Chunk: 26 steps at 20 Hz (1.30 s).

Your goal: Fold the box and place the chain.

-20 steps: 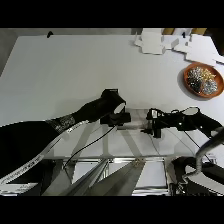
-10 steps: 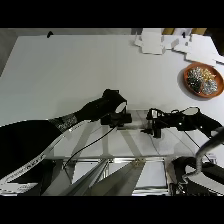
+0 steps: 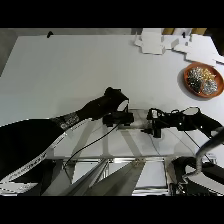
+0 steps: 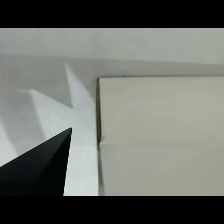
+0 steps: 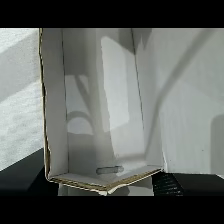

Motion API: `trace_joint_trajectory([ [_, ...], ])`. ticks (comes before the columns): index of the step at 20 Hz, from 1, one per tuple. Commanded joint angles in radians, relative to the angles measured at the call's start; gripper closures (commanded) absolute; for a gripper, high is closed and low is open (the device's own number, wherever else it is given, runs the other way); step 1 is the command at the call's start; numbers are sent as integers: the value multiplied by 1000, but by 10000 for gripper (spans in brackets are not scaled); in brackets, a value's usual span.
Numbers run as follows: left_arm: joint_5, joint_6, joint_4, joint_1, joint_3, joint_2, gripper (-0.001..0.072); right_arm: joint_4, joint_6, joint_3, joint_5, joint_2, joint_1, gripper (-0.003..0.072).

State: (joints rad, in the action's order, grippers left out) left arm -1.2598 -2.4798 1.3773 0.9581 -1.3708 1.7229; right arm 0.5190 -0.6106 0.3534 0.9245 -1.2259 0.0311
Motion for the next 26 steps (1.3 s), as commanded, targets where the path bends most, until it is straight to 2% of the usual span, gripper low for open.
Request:
trace_joint_trajectory([
  [1,-30,79,-12,-15,-4,-27,129,0,0,0,0,0,0,290],
  [4,-99,234,-23,-56,-4,-101,130,0,0,0,0,0,0,290],
  [8,-176,581,-48,-130,-2,-218,129,0,0,0,0,0,0,290],
  [11,-190,970,-156,-193,38,-317,123,0,0,0,0,0,0,290],
  [13,-158,1286,-221,-247,113,-391,65,0,0,0,0,0,0,290],
  [15,-59,1617,-275,-312,253,-465,68,0,0,0,0,0,0,290],
  [17,89,1996,-373,-374,435,-510,68,0,0,0,0,0,0,290],
  [20,366,2550,-603,-428,674,-507,68,0,0,0,0,0,0,290],
  [21,429,2694,-689,-427,720,-490,68,0,0,0,0,0,0,290],
  [22,449,2789,-754,-426,740,-467,68,0,0,0,0,0,0,290],
  [26,473,2943,-953,-389,741,-359,56,0,0,0,0,0,0,290],
])
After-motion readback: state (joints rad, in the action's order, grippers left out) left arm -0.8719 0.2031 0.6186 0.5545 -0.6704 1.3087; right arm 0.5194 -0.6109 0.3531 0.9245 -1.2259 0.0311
